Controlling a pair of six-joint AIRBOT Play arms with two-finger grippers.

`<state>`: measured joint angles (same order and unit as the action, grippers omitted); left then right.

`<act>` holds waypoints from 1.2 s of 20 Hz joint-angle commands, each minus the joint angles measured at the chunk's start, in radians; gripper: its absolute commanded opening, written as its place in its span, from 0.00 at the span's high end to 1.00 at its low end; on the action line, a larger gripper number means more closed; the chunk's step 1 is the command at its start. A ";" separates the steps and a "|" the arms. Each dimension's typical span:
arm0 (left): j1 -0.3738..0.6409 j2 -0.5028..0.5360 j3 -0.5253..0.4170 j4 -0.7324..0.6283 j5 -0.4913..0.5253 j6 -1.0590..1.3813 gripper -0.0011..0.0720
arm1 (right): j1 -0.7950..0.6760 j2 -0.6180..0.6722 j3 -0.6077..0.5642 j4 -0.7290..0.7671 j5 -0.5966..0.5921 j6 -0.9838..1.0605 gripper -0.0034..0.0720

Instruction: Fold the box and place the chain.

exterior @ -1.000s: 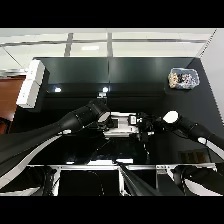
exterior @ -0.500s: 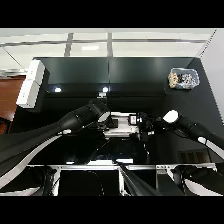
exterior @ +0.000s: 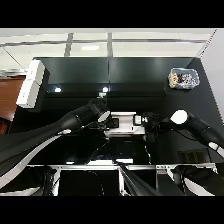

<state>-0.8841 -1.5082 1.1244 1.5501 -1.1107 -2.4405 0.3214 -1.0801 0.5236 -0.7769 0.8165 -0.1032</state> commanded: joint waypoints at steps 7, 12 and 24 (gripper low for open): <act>0.000 0.000 0.001 -0.019 -0.001 0.003 0.95 | 0.025 0.047 -0.002 0.006 0.005 -0.081 0.46; 0.000 0.000 0.001 -0.019 0.004 0.003 0.95 | 0.071 0.039 -0.002 0.053 -0.088 -0.080 0.72; 0.000 0.000 0.001 -0.018 0.010 0.003 0.95 | 0.068 -0.064 -0.002 0.263 -0.061 -0.011 0.64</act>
